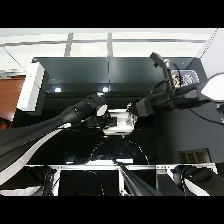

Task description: Fold the box and place the chain.

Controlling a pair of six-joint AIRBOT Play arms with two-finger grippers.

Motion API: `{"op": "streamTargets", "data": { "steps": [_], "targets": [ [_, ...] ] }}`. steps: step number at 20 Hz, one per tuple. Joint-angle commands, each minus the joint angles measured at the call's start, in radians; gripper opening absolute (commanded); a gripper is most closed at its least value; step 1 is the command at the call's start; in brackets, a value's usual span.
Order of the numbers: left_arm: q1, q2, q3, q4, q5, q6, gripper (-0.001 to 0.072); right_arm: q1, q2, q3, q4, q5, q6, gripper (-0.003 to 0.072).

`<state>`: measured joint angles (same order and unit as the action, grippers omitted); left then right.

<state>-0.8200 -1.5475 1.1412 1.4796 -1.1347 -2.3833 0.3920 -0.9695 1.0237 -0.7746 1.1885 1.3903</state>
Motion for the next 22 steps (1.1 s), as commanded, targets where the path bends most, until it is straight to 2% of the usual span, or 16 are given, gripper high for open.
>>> {"op": "streamTargets", "data": {
  "steps": [1, 3, 7, 15, 22],
  "targets": [
    [0.0, 0.0, 0.001, 0.0, 0.0, 0.0, 0.003, 0.004, -0.001, -0.096, 0.015, -0.08, 0.011, 0.0014],
    [0.0, 0.0, 0.001, 0.0, 0.0, 0.0, 0.003, 0.023, -0.005, -0.124, 0.023, -0.137, 0.011, 0.0014],
    [0.0, 0.0, 0.001, 0.0, 0.001, 0.0, 0.003, 0.05, -0.019, -0.118, 0.021, -0.158, 0.01, 0.0014],
    [0.0, 0.0, 0.001, 0.0, 0.001, 0.0, 0.0029, 0.009, -0.019, 0.089, 0.016, 0.001, 0.003, 0.0014],
    [0.0, 0.0, 0.001, 0.0, 0.001, 0.0, 0.003, 0.01, -0.02, 0.078, -0.016, 0.042, -0.06, 0.0014]
  ]
}}
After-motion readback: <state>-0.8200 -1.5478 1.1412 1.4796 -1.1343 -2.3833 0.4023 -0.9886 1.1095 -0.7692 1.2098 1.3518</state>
